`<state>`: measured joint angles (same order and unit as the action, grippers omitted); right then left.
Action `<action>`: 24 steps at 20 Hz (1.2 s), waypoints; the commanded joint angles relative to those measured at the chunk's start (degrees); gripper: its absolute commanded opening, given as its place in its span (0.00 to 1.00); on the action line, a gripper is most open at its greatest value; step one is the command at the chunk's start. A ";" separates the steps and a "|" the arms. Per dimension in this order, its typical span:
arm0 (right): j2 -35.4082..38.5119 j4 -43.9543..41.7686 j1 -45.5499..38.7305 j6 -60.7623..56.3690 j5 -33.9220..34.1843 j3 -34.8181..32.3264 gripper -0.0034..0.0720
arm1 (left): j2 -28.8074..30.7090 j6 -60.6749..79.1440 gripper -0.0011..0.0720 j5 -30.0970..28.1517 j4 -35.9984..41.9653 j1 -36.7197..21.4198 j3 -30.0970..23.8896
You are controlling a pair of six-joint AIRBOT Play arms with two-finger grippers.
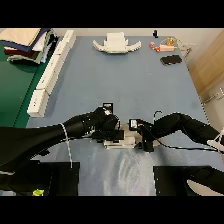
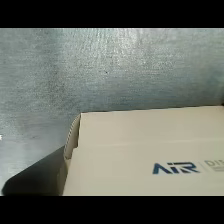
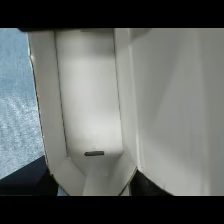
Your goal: Fold the box.
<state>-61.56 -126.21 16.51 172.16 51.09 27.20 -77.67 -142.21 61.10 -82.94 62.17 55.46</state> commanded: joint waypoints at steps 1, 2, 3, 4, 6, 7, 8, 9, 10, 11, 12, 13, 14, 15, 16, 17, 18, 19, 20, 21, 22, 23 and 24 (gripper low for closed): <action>-0.02 -0.02 0.02 -0.02 -0.02 -0.02 0.72 | -0.57 -0.37 0.41 0.87 -0.48 0.02 0.20; -0.02 -0.02 0.02 -0.02 0.00 -0.02 0.72 | -0.57 -0.39 0.41 0.68 -0.48 0.11 0.20; -0.02 -0.02 0.02 -0.02 0.00 -0.02 0.72 | -0.57 -0.98 0.41 0.48 -0.94 0.39 0.20; -0.02 -0.02 0.02 -0.02 0.00 -0.02 0.72 | -0.57 -2.03 0.41 0.50 -1.55 0.81 0.20; -0.02 -0.02 0.02 -0.02 0.00 -0.02 0.72 | -0.57 -3.43 0.31 0.87 -2.69 1.55 0.20; -0.02 -0.02 0.02 -0.02 0.00 -0.02 0.72 | -0.57 -3.19 0.08 0.83 -2.80 1.75 0.20; -0.02 -0.02 0.02 -0.02 0.00 -0.02 0.72 | -0.57 -3.30 0.03 0.81 -2.78 1.79 0.20; -0.02 -0.02 0.02 -0.02 0.00 -0.02 0.72 | -0.57 -3.34 0.03 0.90 -2.54 1.77 0.20; -0.02 -0.02 0.02 -0.02 0.00 -0.02 0.72 | -0.57 -3.39 0.03 0.85 -2.29 1.79 0.20; -0.02 -0.02 0.02 -0.02 0.00 -0.02 0.72 | -0.57 -3.39 0.03 0.85 -1.95 1.77 0.20; -0.04 -0.02 0.02 -0.02 0.00 -0.02 0.72 | -0.57 -3.34 0.03 0.87 -1.92 1.77 0.20; -0.02 -0.02 0.02 -0.02 0.00 -0.02 0.72 | -0.55 -3.26 0.03 0.85 -1.92 1.77 0.20; -0.02 -0.02 0.02 -0.02 0.00 -0.02 0.72 | -0.55 -3.23 0.03 0.92 -1.75 1.77 0.20; -0.02 -0.02 0.02 -0.02 0.00 -0.02 0.72 | -0.55 -3.08 0.17 0.90 -1.31 1.77 0.24; -0.02 -0.02 0.02 -0.02 0.00 -0.02 0.72 | -0.55 -3.17 0.68 0.92 -1.27 1.77 0.52; -0.02 -0.02 0.02 -0.02 0.00 -0.02 0.72 | -0.55 -3.32 0.83 1.05 -1.29 1.75 0.98; -0.02 -0.02 0.02 -0.02 0.00 -0.02 0.72 | -0.44 -3.30 0.83 1.11 -1.29 1.66 1.51; -0.02 -0.02 0.02 -0.02 0.00 -0.02 0.72 | -0.17 -3.30 0.83 1.09 -1.53 1.64 1.95; -0.02 -0.02 0.02 -0.02 0.00 -0.02 0.72 | 0.20 -3.28 0.83 1.22 -1.57 1.46 2.23; -0.02 -0.02 0.02 -0.02 0.00 -0.02 0.72 | 0.76 -3.28 0.83 1.68 -1.60 1.16 2.27; -0.02 -0.02 0.02 -0.02 0.00 -0.02 0.72 | 1.60 -3.17 0.83 2.64 -1.53 0.61 2.27; -0.02 -0.02 0.02 -0.02 0.00 -0.02 0.72 | 2.69 -2.75 0.83 3.69 -1.49 0.13 2.27; -0.02 -0.02 0.02 -0.02 0.00 -0.02 0.72 | 4.26 -2.36 0.83 4.79 -1.46 -0.46 2.27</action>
